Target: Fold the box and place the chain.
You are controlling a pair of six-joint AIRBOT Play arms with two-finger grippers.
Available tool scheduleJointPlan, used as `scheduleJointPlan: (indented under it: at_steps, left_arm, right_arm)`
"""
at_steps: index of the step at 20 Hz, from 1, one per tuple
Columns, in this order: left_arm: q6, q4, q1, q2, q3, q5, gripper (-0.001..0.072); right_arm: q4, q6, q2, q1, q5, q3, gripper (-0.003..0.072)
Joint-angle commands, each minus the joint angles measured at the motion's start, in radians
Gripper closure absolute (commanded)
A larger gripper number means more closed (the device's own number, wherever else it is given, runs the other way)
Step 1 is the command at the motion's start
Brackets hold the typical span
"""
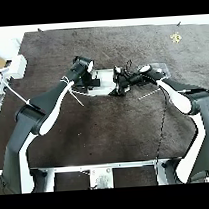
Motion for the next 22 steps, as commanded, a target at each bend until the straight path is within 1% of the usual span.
scheduleJointPlan:
  at_steps: [1,5,6,7,8,15,18,22]
  left_arm:
    - [-0.017,-0.006,0.000,-0.001,0.000,-0.003,0.0701]
    - [-0.021,-0.006,0.000,-0.001,0.000,-0.003,0.0697]
    - [-0.020,-0.006,0.000,-0.001,0.000,-0.002,0.0681]
    - [-0.014,-0.011,0.000,0.000,0.000,0.002,0.0498]
    - [-0.009,-0.021,0.000,0.000,0.000,0.006,0.0407]
    - [0.015,-0.035,0.001,0.013,0.002,0.004,0.0406]
    - [0.050,-0.036,0.003,0.022,0.026,-0.028,0.0406]
    - [0.096,-0.004,0.005,0.093,0.027,-0.045,0.0405]
  right_arm:
    - [-0.001,0.000,0.000,0.000,0.000,0.000,0.0443]
    - [-0.001,0.000,0.000,0.000,0.000,0.000,0.0443]
    - [-0.001,0.000,0.000,0.000,0.000,0.000,0.0443]
    - [-0.001,0.000,0.000,0.000,0.000,0.000,0.0442]
    - [-0.001,0.000,0.000,0.000,0.000,0.000,0.0443]
    - [-0.001,0.000,0.000,0.000,0.000,0.000,0.0443]
    - [-0.001,0.000,0.000,0.000,0.000,0.000,0.0443]
    - [-0.001,0.000,0.000,0.000,0.000,0.000,0.0443]
